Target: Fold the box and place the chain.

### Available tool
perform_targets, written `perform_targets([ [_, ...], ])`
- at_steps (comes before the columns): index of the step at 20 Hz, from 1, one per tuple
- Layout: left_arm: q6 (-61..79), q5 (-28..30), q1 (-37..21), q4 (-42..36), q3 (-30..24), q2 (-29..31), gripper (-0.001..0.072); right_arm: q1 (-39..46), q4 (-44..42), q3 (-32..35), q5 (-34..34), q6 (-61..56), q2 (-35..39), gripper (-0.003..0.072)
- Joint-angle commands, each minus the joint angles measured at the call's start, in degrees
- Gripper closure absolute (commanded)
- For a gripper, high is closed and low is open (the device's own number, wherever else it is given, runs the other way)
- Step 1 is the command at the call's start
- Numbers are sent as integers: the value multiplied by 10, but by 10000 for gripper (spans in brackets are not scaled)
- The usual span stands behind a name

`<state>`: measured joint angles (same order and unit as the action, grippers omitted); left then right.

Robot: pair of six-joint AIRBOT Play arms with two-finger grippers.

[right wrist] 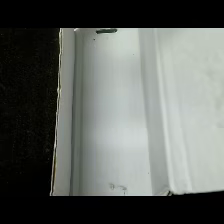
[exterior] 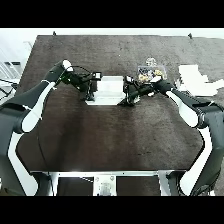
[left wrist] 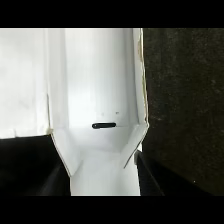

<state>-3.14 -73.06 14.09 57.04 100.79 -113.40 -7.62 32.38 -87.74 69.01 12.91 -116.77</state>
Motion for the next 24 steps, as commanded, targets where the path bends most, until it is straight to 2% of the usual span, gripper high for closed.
perform_targets([
  [1, 0, 5, 2, -8, 0, -1, 217, 0, 0, 0, 0, 0, 0, 155],
  [4, 0, 11, 7, -5, 0, -1, 228, 0, 0, 0, 0, 0, 0, 155],
  [6, 0, 13, 9, -5, 0, -1, 415, 0, 0, 0, 0, 0, 0, 155],
  [10, -6, 12, 9, -7, 0, -1, 414, 0, 0, 0, 0, 0, 0, 155],
  [11, -10, 12, 9, -9, 0, -1, 452, 0, 0, 0, 0, 0, 0, 155],
  [12, -9, 10, 11, -11, 0, -1, 542, 0, 0, 0, 0, 0, 0, 155],
  [22, -9, 22, 34, -33, -9, -17, 537, 0, 0, 0, 0, 0, 0, 155],
  [24, -9, 22, 34, -37, -9, -17, 511, 0, 0, 0, 0, 0, 0, 155],
])
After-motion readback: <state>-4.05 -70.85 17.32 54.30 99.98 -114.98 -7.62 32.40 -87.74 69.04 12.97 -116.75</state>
